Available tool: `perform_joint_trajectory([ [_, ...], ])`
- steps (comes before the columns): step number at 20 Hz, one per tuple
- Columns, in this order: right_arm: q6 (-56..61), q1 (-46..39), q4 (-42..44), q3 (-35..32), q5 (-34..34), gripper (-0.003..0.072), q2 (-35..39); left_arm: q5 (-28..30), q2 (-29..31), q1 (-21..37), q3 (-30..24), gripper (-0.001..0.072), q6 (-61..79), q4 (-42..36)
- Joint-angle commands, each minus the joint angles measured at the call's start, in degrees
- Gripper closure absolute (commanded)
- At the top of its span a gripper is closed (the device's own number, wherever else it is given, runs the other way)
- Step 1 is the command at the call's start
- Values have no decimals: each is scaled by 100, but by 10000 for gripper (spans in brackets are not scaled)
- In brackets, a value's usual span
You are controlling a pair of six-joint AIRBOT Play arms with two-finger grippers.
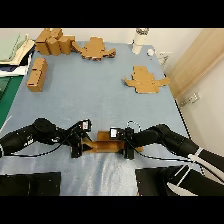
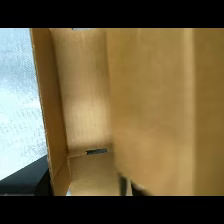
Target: Fold the box.
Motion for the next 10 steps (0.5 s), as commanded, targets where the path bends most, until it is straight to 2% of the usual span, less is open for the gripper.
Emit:
perform_joint_trajectory([
  [1,2,4,2,0,2,177,-2,-7,4,-7,2,507,44,-68],
  [2,2,4,2,-2,2,178,-2,9,2,-22,2,507,42,-66],
  [4,2,4,2,0,4,177,-2,9,-7,-26,2,557,39,-70],
  [10,2,4,2,-2,4,178,-2,37,-57,-72,2,557,205,-503],
])
